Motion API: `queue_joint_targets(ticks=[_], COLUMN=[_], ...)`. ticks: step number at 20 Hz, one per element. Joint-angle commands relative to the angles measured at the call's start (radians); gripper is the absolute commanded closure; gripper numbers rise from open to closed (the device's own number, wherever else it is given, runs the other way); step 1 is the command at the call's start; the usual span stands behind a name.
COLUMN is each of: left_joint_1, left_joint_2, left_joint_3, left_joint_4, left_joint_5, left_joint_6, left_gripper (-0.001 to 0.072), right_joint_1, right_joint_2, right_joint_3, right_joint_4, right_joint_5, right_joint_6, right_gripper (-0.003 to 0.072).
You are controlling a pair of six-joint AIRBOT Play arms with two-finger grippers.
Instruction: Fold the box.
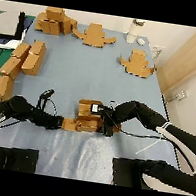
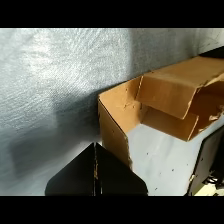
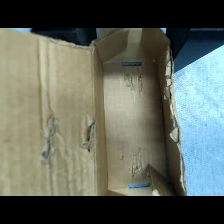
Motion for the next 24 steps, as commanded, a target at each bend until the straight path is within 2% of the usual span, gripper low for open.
queue_joint_targets(ticks=[1, 7, 16, 17, 18, 19, 24], left_joint_1=[-0.030, -0.059, -0.060, -0.060, -0.060, -0.060, -0.061], left_joint_2=[-0.034, -0.033, 0.016, 0.016, 0.016, 0.016, 0.016], left_joint_3=[-0.002, 0.002, 0.041, 0.048, 0.056, 0.062, 0.064], left_joint_4=[-0.041, -0.143, -0.187, -0.187, -0.187, -0.187, -0.200], left_joint_5=[0.058, 0.071, 0.062, 0.063, 0.064, 0.067, 0.057], left_joint_6=[0.000, 0.056, 0.056, 0.057, 0.056, 0.056, 0.061], left_gripper=[0.0701, 0.0701, 0.0694, 0.0599, 0.0377, 0.0359, 0.0356], right_joint_1=[0.000, 0.000, 0.000, 0.000, 0.000, 0.000, 0.000], right_joint_2=[0.000, 0.000, 0.000, 0.000, 0.000, 0.000, 0.000], right_joint_3=[0.000, 0.000, 0.000, 0.000, 0.000, 0.000, 0.000], right_joint_4=[0.000, 0.000, 0.000, 0.000, 0.000, 0.000, 0.000], right_joint_5=[0.000, 0.000, 0.000, 0.000, 0.000, 0.000, 0.000], right_joint_6=[0.000, 0.000, 0.000, 0.000, 0.000, 0.000, 0.000], right_gripper=[0.0216, 0.0216, 0.0216, 0.0216, 0.0216, 0.0216, 0.0216])
